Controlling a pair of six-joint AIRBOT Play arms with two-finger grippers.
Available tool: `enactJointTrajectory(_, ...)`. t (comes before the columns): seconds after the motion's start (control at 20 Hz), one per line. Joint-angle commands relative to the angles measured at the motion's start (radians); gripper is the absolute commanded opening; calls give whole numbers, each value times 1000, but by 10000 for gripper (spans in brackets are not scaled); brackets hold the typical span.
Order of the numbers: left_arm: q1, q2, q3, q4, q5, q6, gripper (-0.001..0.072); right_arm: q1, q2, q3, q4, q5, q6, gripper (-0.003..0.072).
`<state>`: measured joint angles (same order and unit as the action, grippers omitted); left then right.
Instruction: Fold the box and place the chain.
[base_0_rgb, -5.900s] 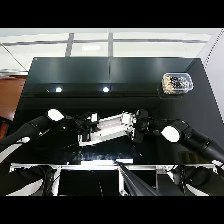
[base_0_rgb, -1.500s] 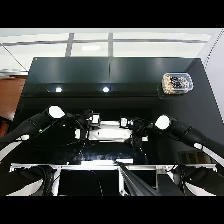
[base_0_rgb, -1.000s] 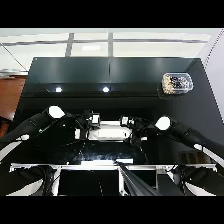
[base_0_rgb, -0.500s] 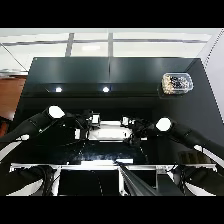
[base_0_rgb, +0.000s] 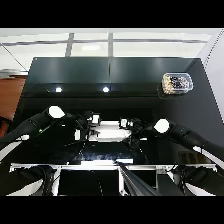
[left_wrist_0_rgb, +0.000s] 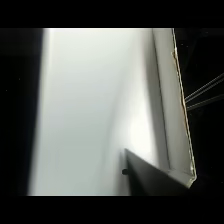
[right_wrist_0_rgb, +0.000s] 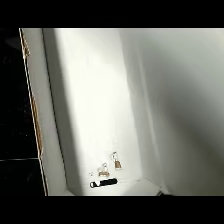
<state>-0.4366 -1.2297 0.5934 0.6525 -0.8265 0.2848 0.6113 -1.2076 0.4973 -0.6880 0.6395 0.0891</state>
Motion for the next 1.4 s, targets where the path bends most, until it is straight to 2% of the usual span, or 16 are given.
enactJointTrajectory(0.0, 1, 14, 1, 3, 24, -5, 569, 2, 0, 0, -1, -1, -3, 477)
enactJointTrajectory(0.1, 10, 37, 1, 8, 35, -32, 581, 2, 0, 0, -1, 0, -3, 477)
enactJointTrajectory(0.25, 49, 102, 1, 85, 31, -115, 581, 2, 0, 0, -1, -1, -3, 477)
enactJointTrajectory(0.4, 105, 214, 1, 184, -9, -229, 581, 2, 0, 0, -4, -1, -3, 477)
enactJointTrajectory(0.5, 142, 310, 0, 304, -40, -322, 572, 2, 0, 0, -4, -1, -3, 477)
enactJointTrajectory(0.55, 158, 355, 0, 341, -53, -411, 526, 2, 0, 0, -4, -1, -3, 477)
enactJointTrajectory(0.6, 171, 402, 0, 362, -82, -510, 367, 2, 0, 0, -4, -1, -3, 477)
enactJointTrajectory(0.65, 179, 439, 0, 361, -127, -586, 100, 2, 0, 0, -4, -1, -3, 477)
enactJointTrajectory(0.7, 177, 467, 0, 346, -192, -635, 29, 2, 0, 0, -4, -2, -3, 477)
enactJointTrajectory(0.8, 159, 475, -3, 251, -317, -716, 28, 2, 0, 0, -4, -1, -3, 477)
enactJointTrajectory(0.85, 141, 473, -13, 183, -326, -727, 28, 2, 0, 0, -4, -1, -3, 477)
enactJointTrajectory(0.95, 95, 463, -36, 64, -237, -726, 28, 2, 0, 0, -4, -2, -3, 477)
enactJointTrajectory(1.05, 33, 433, -54, 11, -34, -726, 28, 2, 0, 0, -3, -5, -3, 477)
enactJointTrajectory(1.15, -32, 372, -58, 21, 128, -721, 28, 2, 0, 0, -4, -6, -3, 477)
enactJointTrajectory(1.35, -109, 207, -58, 20, 266, -715, 28, 2, 0, 0, -4, -5, -3, 477)
